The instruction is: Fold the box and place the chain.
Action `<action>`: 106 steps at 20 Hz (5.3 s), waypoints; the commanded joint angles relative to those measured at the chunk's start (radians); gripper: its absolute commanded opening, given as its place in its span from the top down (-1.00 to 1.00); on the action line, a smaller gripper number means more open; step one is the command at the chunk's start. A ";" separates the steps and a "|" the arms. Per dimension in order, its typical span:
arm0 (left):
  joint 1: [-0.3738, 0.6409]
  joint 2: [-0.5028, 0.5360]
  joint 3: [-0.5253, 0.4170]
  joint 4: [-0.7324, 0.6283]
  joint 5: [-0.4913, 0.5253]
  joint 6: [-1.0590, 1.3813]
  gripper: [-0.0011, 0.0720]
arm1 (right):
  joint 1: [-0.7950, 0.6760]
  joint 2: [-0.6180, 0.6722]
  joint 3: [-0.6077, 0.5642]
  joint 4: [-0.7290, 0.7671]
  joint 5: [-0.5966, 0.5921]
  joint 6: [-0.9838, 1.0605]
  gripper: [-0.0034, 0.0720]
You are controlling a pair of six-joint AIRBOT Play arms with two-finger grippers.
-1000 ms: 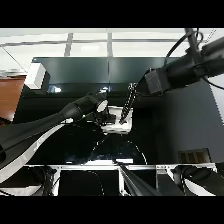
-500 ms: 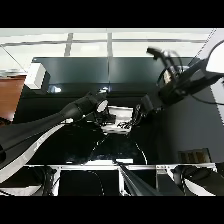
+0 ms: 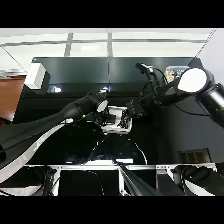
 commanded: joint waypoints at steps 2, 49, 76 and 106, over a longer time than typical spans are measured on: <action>0.001 0.000 0.001 0.000 0.001 0.001 0.90 | 0.026 -0.005 -0.082 0.020 -0.184 0.037 0.87; 0.599 0.456 -0.592 -0.752 0.116 2.220 -1.00 | -0.120 0.067 -0.150 -0.181 -0.095 0.029 0.03; 0.429 0.197 -0.480 -0.998 0.272 2.567 -0.99 | -0.120 0.067 -0.150 -0.177 -0.134 0.030 0.02; 0.383 0.196 -0.480 -0.970 0.274 2.566 -0.19 | 0.031 -0.100 -0.150 -0.101 -0.139 -0.964 -0.95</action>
